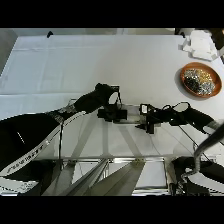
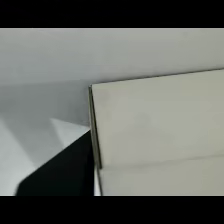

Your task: Fold the box and place the chain.

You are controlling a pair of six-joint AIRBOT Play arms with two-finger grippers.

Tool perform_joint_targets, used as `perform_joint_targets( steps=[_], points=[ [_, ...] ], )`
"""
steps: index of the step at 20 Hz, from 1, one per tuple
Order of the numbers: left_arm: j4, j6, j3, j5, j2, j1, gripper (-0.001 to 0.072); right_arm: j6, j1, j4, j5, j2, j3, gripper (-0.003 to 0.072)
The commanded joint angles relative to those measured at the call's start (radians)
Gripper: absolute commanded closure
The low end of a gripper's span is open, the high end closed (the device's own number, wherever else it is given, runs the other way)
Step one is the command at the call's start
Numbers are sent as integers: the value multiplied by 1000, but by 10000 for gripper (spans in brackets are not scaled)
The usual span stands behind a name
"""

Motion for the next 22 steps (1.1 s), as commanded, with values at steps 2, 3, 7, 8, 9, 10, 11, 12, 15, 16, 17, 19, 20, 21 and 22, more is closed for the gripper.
perform_joint_targets(
  steps=[2, 3, 7, 8, 9, 10, 11, 12, 15, 16, 17, 19, 20, 21, 22],
  points=[
    [1, -55, 2, 10, 2, -1, 646, 0, 0, 1, -2, 0, 0, 360],
    [8, -66, 2, 15, 2, -1, 710, 0, 0, 1, -2, 0, 0, 360],
    [17, -69, 2, 15, 2, -1, 709, 0, 0, 1, -2, 0, 0, 360],
    [17, -71, 2, 15, 2, -2, 708, 0, 0, 1, -2, 0, 0, 360],
    [17, -70, 2, 15, 2, -3, 707, 0, 0, 1, -2, 0, 0, 360],
    [16, -70, 2, 16, 2, -3, 662, 0, 0, 1, -2, 0, 0, 360],
    [14, -69, 2, 15, 3, -2, 541, 0, 0, 1, -2, 0, 0, 360],
    [11, -62, 2, 16, 6, -2, 434, 0, 0, 1, -2, 0, 0, 360],
    [-3, 48, 2, 7, 43, 10, 322, 0, 0, 1, -2, 0, 0, 360],
    [-5, 96, 1, -4, 63, 18, 315, 0, 0, 1, -2, 0, 0, 360],
    [-5, 122, 1, -18, 84, 27, 315, 0, 0, 1, -2, 0, 0, 360],
    [-10, 164, 1, -50, 124, 48, 315, 0, 0, 1, -2, 0, 0, 360],
    [-32, 233, 1, -84, 144, 61, 315, 0, 0, 1, -2, 0, 0, 360],
    [-63, 331, 1, -133, 161, 76, 315, 0, 0, 1, -2, 0, 0, 360],
    [-95, 434, 1, -197, 182, 94, 315, 0, 0, 1, -2, 0, 0, 360]
  ],
)
